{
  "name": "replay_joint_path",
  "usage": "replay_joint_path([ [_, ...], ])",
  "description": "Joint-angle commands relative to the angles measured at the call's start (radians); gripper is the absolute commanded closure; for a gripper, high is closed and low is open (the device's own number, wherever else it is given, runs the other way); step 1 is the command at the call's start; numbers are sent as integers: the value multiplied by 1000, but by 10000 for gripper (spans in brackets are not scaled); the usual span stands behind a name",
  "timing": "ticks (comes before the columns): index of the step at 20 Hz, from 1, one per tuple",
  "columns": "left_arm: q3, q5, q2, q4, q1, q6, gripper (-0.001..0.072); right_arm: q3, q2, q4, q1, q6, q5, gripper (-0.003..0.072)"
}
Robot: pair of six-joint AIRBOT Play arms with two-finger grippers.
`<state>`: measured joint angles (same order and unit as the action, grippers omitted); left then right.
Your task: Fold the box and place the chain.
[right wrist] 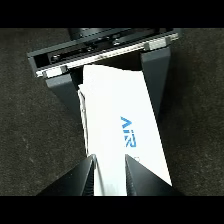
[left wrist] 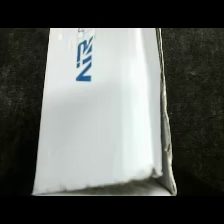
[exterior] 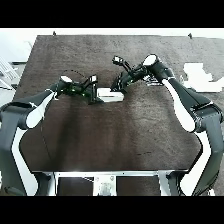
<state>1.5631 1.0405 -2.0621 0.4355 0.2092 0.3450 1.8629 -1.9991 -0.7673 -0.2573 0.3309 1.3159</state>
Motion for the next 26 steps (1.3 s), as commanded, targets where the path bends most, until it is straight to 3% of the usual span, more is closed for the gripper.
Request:
replay_joint_path([
  [1, 0, 0, 1, 0, 0, 0, 298, 1, 0, 0, -2, 9, 13, 458],
  [12, 0, 0, 1, 0, 0, 0, 298, 0, 0, -11, -13, 9, -51, 458],
  [26, 0, 0, 1, 0, 0, 0, 298, -8, 0, -8, -16, 35, -41, 458],
])
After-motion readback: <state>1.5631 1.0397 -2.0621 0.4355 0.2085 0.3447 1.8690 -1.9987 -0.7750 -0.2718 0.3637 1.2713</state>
